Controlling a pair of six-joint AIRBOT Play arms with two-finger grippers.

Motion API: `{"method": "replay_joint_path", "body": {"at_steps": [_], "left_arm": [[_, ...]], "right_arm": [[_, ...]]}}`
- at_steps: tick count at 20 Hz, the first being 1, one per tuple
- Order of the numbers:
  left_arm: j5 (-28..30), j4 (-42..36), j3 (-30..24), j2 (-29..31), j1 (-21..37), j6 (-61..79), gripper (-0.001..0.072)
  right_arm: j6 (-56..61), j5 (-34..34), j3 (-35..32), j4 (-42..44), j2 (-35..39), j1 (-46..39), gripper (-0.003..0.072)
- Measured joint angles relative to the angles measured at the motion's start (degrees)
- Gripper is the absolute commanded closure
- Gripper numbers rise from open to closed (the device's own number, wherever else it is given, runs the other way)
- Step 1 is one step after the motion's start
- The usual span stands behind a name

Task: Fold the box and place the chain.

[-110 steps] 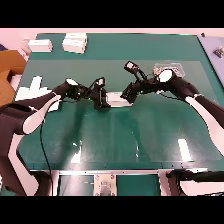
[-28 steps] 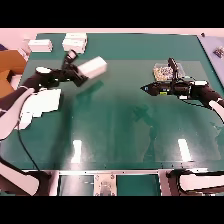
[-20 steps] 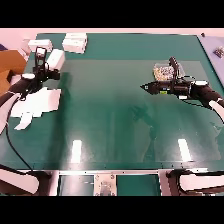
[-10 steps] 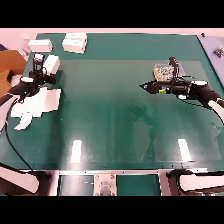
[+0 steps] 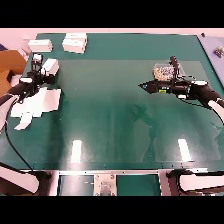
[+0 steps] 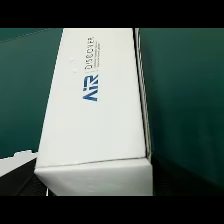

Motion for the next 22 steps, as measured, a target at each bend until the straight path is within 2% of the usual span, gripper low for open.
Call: {"method": "replay_joint_path", "body": {"at_steps": [6,22], "left_arm": [[-1.0,0.2,0.0,0.0,0.0,-0.1,-0.0006],[1.6,0.1,0.0,0.0,0.0,0.1,-0.0006]], "right_arm": [[0.0,0.0,0.0,0.1,0.0,0.0,0.026],[0.0,0.0,0.0,0.2,0.0,0.0,0.026]]}}
